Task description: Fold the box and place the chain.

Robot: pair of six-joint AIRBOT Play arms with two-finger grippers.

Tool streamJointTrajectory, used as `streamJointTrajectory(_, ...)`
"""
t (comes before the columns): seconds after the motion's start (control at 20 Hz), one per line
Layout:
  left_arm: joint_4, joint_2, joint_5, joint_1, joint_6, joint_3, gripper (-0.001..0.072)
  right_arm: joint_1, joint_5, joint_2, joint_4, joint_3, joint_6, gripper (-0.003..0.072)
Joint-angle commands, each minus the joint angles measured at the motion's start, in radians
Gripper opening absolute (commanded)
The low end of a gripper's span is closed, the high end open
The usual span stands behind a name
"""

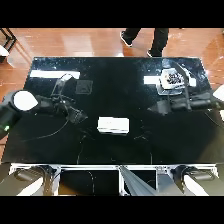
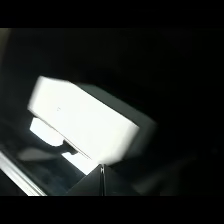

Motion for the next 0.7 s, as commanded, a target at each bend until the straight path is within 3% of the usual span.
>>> streamJointTrajectory(0.0,-0.219,-0.111,0.03,-0.024,0.575,0.065,0.0636,-0.105,0.033,0.06,-0.093,-0.079,0.005,0.0023)
streamJointTrajectory(0.15,-0.243,-0.174,0.091,-0.122,0.797,0.065,0.0637,-0.106,-0.021,0.06,-0.103,-0.12,0.006,0.0023)
streamJointTrajectory(0.3,-0.245,-0.222,0.216,-0.227,0.829,0.065,0.0636,-0.106,-0.045,0.06,-0.106,-0.132,0.006,0.0023)
streamJointTrajectory(0.65,-0.255,-0.304,0.216,-0.318,0.975,0.065,0.0636,-0.106,-0.055,0.06,-0.107,-0.132,0.005,0.0023)
